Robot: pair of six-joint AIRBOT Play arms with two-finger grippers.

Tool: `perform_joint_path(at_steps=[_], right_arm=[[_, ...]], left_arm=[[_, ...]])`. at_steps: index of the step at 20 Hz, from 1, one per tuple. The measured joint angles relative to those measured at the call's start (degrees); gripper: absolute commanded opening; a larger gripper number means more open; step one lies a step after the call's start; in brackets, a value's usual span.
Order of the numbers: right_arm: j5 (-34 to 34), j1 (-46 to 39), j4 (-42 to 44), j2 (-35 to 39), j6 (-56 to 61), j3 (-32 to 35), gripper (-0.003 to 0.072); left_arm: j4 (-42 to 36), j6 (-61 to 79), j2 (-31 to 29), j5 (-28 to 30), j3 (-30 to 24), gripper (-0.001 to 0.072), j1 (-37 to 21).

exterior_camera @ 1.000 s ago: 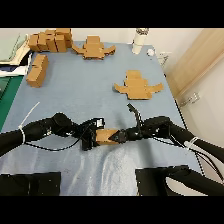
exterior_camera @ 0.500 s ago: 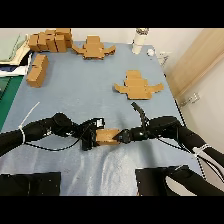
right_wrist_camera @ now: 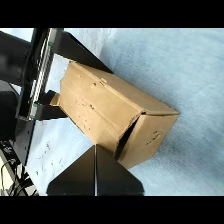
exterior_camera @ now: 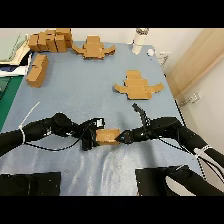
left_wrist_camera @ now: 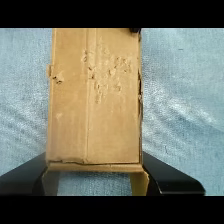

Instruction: Fold the box.

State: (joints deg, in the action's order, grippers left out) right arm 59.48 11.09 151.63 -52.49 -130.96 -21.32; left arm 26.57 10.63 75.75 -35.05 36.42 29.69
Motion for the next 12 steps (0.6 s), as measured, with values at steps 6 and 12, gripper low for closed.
perform_joint_path(at_steps=[6, 12], right_arm=[[-0.44, 0.0, -0.81, 0.02, 0.07, 0.0, 0.0001], [-0.5, 0.0, -1.29, 0.02, 0.24, 0.0, 0.0001]], left_arm=[[0.0, 0.0, 0.0, 0.0, 0.0, 0.0372, 0.0], [0.0, 0.0, 0.0, 0.0, 0.0, 0.0372, 0.0]])
